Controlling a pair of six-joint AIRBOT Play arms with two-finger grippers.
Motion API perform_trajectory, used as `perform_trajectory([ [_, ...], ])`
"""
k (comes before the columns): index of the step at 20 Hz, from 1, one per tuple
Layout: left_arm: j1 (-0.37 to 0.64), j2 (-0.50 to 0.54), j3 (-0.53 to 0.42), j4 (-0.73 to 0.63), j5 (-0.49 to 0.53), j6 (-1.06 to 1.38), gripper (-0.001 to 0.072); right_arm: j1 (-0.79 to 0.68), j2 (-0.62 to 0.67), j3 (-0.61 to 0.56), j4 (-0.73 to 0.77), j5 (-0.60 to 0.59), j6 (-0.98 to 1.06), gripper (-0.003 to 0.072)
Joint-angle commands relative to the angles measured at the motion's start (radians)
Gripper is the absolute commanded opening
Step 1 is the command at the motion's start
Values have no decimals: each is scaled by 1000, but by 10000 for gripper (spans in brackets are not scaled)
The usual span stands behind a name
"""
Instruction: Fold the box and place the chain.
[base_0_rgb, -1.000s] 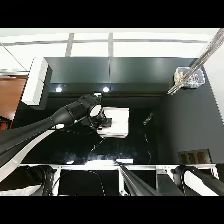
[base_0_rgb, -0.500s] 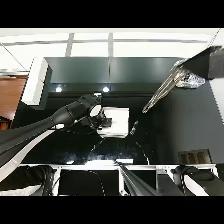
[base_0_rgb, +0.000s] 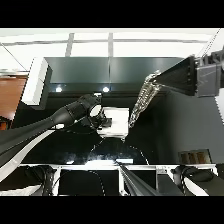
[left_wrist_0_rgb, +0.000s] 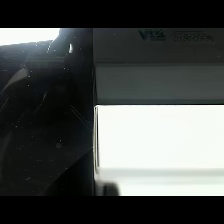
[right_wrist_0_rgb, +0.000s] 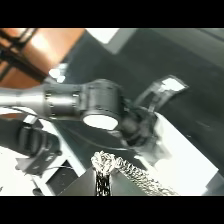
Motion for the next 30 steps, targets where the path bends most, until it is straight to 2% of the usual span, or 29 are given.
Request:
perform_trajectory([
  [1,1,0,0,0,0,0,26,71,-28,-2,16,-34,11,13],
  [6,1,0,0,0,0,0,26,110,-103,-6,-40,-32,25,13],
  [8,1,0,0,1,0,0,26,121,-123,-58,-44,-38,24,13],
  [10,1,0,0,1,1,0,26,142,-130,-169,-52,-52,21,17],
  [13,1,0,0,0,4,0,26,182,-130,-383,-137,-186,23,18],
  [15,1,0,0,0,4,0,26,210,-131,-515,-137,-333,34,19],
  [17,1,0,0,0,3,0,26,238,-141,-605,-137,-432,40,19],
  [19,1,0,0,0,3,0,26,254,-160,-653,-138,-474,44,20],
  [23,1,0,0,0,4,0,26,263,-193,-664,-136,-527,53,23],
  [24,1,0,0,0,3,0,26,263,-193,-664,-133,-530,58,131],
  [25,1,0,0,0,3,0,26,258,-193,-661,-134,-521,67,406],
  [26,1,0,0,0,3,0,26,242,-192,-649,-145,-491,65,450],
  [30,1,0,0,-4,7,-7,26,98,-105,-599,-258,-334,40,450],
])
